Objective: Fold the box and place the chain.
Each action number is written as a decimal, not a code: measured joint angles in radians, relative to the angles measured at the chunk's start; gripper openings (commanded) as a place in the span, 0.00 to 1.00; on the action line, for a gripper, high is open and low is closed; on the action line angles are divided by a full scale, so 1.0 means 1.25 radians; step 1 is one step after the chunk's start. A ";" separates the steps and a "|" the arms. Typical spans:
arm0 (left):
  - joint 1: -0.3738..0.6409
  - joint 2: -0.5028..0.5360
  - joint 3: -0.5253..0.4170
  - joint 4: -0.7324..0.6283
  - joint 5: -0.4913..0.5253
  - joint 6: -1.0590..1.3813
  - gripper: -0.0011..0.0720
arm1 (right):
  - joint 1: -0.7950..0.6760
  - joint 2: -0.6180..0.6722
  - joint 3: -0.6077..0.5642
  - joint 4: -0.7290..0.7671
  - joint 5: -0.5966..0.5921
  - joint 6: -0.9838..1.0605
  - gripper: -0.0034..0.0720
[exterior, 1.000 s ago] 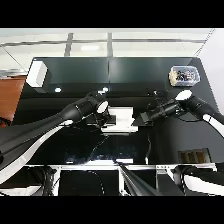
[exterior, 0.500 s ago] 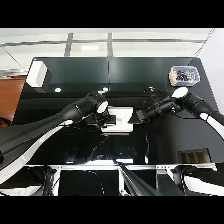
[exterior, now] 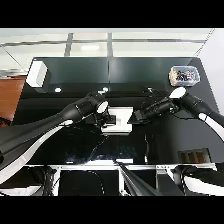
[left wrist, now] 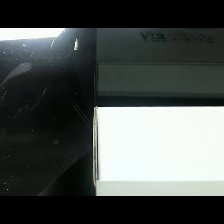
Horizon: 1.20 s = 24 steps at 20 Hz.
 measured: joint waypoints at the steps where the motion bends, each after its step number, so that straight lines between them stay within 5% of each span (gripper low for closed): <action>1: 0.000 0.000 0.000 0.000 0.000 0.000 0.05 | 0.008 0.000 0.000 -0.012 -0.011 0.012 0.60; 17: 0.000 0.000 0.000 0.002 -0.001 0.000 0.05 | 0.142 0.000 0.013 -0.155 -0.144 0.217 0.60; 24: 0.000 0.000 0.000 -0.003 0.009 -0.001 0.05 | 0.247 -0.004 0.114 -0.413 -0.166 0.533 0.60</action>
